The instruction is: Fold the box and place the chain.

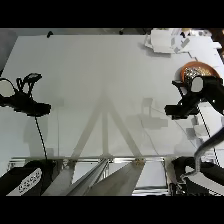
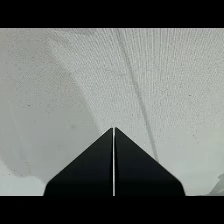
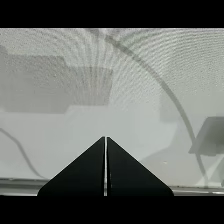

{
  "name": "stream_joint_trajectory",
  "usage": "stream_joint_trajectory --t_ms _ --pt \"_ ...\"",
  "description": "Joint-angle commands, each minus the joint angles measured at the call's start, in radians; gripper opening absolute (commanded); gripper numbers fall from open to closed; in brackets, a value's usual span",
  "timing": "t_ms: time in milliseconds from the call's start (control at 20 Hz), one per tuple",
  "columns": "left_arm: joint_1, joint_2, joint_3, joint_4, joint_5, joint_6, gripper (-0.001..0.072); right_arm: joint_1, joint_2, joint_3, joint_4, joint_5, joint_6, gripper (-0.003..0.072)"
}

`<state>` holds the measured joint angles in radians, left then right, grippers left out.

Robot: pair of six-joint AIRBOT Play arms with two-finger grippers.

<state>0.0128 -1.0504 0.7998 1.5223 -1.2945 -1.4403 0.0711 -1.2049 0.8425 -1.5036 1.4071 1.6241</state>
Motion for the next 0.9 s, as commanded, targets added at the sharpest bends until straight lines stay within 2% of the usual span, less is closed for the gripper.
stream_joint_trajectory --t_ms 0,400,550,850 --pt "-0.001 0.0 0.0 0.0 0.0 0.0 0.0009 -0.001 0.001 0.0 0.0 0.0 0.0 0.0019" --pt "-0.001 0.0 0.0 0.0 0.0 0.0 0.0009 0.0 0.001 0.0 0.001 -0.005 0.001 0.0019" --pt "-0.001 0.0 -0.001 0.0 0.0 0.0 0.0009 -0.001 0.001 0.0 -0.006 -0.09 -0.001 0.0019" --pt "-0.001 0.0 -0.001 0.0 0.0 0.0 0.0009 -0.001 0.002 0.016 -0.028 -0.142 -0.036 0.0019"
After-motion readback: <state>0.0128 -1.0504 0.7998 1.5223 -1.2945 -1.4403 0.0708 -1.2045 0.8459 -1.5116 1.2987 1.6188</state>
